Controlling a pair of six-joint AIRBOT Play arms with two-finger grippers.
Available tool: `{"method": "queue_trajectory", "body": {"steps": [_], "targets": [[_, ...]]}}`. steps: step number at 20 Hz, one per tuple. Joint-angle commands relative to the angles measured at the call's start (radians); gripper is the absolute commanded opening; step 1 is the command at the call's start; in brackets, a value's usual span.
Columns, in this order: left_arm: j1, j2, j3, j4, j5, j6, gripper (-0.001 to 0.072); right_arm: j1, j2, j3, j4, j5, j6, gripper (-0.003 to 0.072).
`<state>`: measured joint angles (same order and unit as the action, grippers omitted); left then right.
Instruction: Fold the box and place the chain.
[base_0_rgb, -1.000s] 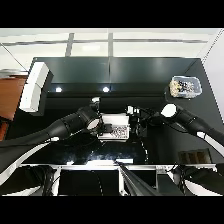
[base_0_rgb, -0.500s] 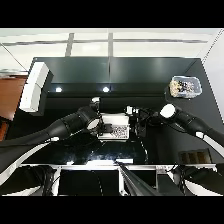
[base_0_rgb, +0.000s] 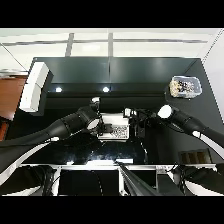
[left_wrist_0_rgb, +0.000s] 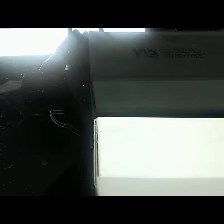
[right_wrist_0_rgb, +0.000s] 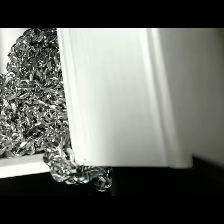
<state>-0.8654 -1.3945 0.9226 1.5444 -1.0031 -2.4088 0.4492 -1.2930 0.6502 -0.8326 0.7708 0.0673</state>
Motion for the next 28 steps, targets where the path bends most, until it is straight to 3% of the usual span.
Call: {"method": "queue_trajectory", "body": {"steps": [1,8,12,15,18,21,22,24,25,28], "targets": [[0.0,0.0,0.001,0.003,0.0,0.0,0.0034,0.001,0.0,0.0,-0.017,0.003,0.007,0.0031],[0.0,0.0,0.001,0.003,0.0,0.0,0.0033,-0.046,0.163,0.0,-0.132,0.04,0.246,0.003],[0.0,0.0,0.001,0.003,0.0,0.0,0.0033,-0.097,0.329,0.042,-0.126,0.257,0.433,0.003],[0.0,0.0,0.001,0.004,0.0,0.0,0.0033,-0.098,0.381,0.087,-0.004,0.378,0.607,0.0031],[-0.001,0.0,0.001,0.007,0.007,0.0,0.0033,-0.043,0.353,0.086,0.202,0.36,0.645,0.0032],[-0.001,0.0,0.001,0.008,0.005,0.0,0.0033,0.023,0.318,0.086,0.204,0.315,0.69,0.0032],[-0.001,0.0,0.001,0.008,0.005,0.0,0.0033,0.027,0.312,0.086,0.197,0.3,0.719,0.0064],[0.0,0.0,0.001,0.011,0.005,0.0,0.0033,0.014,0.312,0.087,0.153,0.283,0.797,0.0585],[0.0,0.0,0.001,0.011,0.005,0.0,0.0033,-0.006,0.314,0.087,0.129,0.312,0.797,0.0626],[0.002,0.0,0.003,0.011,0.004,0.0,0.0033,-0.116,0.338,0.087,0.089,0.426,0.798,0.0626]]}}
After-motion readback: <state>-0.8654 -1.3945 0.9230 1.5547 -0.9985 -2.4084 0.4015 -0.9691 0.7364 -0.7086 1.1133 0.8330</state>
